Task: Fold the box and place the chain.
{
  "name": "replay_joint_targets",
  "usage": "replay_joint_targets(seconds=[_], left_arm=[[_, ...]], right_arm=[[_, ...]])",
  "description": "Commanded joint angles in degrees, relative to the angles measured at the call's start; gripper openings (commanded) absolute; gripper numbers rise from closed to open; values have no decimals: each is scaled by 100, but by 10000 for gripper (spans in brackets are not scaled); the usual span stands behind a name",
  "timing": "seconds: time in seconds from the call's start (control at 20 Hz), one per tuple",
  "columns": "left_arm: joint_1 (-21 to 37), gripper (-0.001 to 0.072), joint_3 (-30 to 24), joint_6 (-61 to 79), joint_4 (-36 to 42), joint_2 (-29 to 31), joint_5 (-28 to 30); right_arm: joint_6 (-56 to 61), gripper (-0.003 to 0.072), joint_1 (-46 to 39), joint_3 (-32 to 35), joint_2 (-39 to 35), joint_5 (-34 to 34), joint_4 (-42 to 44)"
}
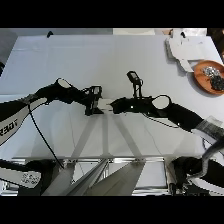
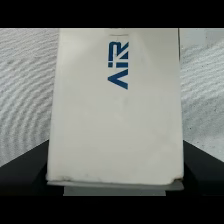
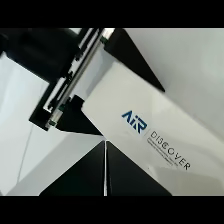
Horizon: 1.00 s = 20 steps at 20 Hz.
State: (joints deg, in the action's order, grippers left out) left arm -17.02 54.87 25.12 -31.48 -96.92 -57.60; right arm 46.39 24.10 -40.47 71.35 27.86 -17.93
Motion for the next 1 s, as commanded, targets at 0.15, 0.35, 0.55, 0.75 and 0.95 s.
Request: replay_joint_targets(seconds=[0.15, 0.35, 0.55, 0.75, 0.95], left_arm=[[2, 315, 2, 13, -9, 0, -4], [2, 315, 2, 13, -7, 0, -4], [2, 315, 2, 13, -7, 0, -4], [2, 315, 2, 13, -7, 0, -4], [2, 315, 2, 13, -9, 0, -4]], right_arm=[[-234, 4, -507, 483, -107, 249, 334], [-232, 4, -452, 680, 264, 278, 341], [-232, 4, -452, 693, 472, 275, 341], [-240, 6, -452, 691, 389, 258, 385], [-590, 7, -452, 669, -260, -13, 501]])
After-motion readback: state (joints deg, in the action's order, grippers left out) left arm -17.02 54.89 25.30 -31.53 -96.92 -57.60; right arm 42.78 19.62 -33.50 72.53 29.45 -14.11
